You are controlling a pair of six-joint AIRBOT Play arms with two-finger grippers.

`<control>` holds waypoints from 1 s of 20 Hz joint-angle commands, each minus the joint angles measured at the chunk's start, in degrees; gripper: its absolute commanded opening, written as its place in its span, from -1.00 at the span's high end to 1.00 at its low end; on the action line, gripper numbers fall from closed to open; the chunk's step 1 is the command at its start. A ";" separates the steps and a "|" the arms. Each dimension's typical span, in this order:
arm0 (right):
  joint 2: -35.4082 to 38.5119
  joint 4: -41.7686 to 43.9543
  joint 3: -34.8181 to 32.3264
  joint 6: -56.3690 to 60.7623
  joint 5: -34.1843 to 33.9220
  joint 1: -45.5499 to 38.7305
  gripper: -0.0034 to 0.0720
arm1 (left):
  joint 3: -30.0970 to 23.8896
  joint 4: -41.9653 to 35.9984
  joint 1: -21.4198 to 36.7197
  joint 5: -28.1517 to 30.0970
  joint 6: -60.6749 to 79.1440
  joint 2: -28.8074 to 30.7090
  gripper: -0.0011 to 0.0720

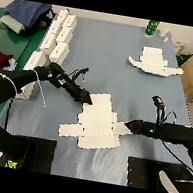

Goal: Fold the box.

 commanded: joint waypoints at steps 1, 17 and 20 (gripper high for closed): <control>-0.04 0.04 -0.02 0.00 -0.44 0.07 0.91 | 0.66 0.52 -1.01 -5.99 1.60 -0.94 -0.14; -0.04 0.02 -0.04 1.22 1.29 0.07 0.91 | 0.66 0.55 0.81 -6.49 0.83 -0.94 -0.14; -0.04 0.04 -0.04 2.01 2.56 0.07 0.91 | 0.63 0.50 2.08 -6.38 0.72 -0.94 -0.13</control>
